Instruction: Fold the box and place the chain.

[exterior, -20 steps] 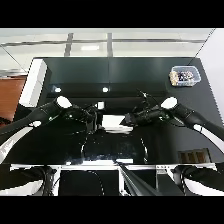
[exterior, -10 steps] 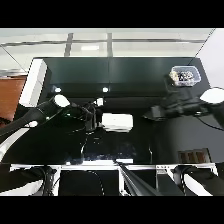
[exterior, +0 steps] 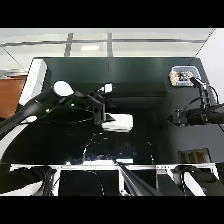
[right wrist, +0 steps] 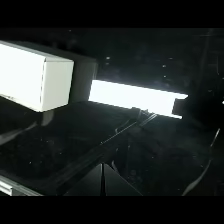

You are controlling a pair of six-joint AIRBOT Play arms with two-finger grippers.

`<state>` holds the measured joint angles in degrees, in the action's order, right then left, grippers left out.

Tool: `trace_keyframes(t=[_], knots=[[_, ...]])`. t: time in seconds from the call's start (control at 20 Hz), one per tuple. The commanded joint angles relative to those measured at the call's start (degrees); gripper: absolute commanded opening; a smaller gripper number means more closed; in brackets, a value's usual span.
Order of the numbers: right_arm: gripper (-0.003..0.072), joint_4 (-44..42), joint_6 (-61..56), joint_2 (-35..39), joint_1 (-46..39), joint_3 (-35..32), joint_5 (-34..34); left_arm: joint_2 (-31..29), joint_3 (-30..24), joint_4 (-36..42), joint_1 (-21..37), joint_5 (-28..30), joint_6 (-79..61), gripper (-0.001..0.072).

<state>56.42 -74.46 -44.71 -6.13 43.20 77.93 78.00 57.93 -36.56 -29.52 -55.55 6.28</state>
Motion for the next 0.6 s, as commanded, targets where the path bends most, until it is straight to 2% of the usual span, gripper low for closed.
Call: trace_keyframes(t=[0.0,0.2,0.45,0.55], knots=[[0.0017,0.8,-0.6,0.6,-0.3,0.0,0.1,5.2,4.3,1.2,-3.1,1.1,2.2,0.0719],[0.0017,0.8,-0.6,0.6,-0.3,0.0,0.0,9.0,4.6,-0.2,-3.7,0.0,4.6,0.0719],[0.0017,0.8,-0.6,0.6,-0.3,0.0,0.0,9.2,4.8,-7.2,-4.0,-0.5,9.5,0.0719],[0.0018,0.8,-0.6,0.6,-0.3,0.0,-0.2,9.2,4.8,-7.8,-4.0,-1.6,9.9,0.0718]])
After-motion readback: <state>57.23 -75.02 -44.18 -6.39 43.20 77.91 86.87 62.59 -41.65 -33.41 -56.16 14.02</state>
